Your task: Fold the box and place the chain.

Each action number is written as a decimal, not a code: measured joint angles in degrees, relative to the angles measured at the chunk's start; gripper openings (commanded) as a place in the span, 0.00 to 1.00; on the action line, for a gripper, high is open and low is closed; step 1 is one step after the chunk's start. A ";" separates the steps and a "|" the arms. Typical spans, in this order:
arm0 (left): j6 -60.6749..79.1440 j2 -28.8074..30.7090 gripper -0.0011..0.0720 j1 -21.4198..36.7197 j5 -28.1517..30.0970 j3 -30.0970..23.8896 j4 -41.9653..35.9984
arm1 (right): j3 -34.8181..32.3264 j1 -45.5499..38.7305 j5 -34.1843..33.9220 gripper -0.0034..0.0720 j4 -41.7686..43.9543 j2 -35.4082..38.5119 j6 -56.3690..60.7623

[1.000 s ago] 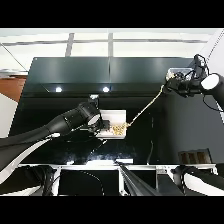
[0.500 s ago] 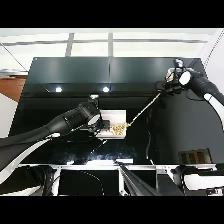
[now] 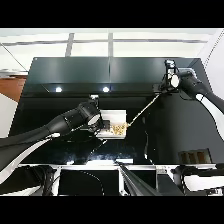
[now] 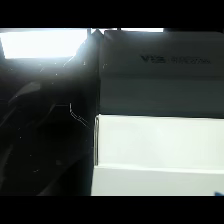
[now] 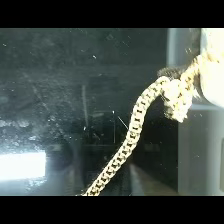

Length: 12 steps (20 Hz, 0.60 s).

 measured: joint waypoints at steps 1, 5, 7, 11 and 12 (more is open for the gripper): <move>0.00 0.00 0.06 0.00 0.00 0.00 0.00 | 0.00 0.04 0.50 0.53 -0.26 -0.09 0.96; 0.00 0.00 0.06 0.00 -0.02 0.00 -0.02 | 0.00 0.13 1.90 0.53 -0.55 -0.79 4.57; 0.00 0.00 0.06 -0.02 -0.02 0.00 -0.02 | 0.07 0.17 2.38 0.53 -0.61 -1.18 5.79; -0.02 0.00 0.06 -0.02 -0.07 0.00 -0.02 | 0.11 0.17 2.58 0.12 -0.81 -1.60 7.15; -0.02 0.00 0.06 0.00 -0.07 0.00 -0.02 | 0.11 0.17 2.64 0.12 -0.79 -1.62 7.15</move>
